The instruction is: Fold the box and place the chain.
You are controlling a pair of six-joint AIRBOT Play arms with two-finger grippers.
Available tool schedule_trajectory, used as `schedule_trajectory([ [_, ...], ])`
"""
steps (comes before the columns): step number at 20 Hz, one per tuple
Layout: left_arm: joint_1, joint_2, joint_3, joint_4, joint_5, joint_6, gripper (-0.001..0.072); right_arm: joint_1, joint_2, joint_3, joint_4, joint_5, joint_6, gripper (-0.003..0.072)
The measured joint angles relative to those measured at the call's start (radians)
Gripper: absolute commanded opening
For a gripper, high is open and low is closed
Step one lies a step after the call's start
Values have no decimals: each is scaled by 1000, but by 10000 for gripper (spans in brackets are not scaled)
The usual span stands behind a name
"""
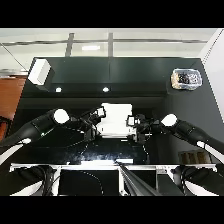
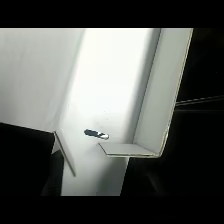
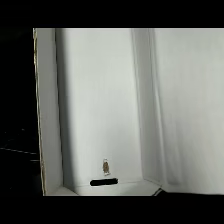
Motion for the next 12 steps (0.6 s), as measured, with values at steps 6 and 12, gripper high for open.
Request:
schedule_trajectory([
  [6,1,-1,7,-1,-5,0,350,0,0,0,0,0,0,529],
  [12,-2,-6,14,-57,-4,0,311,0,0,0,0,0,0,529],
])
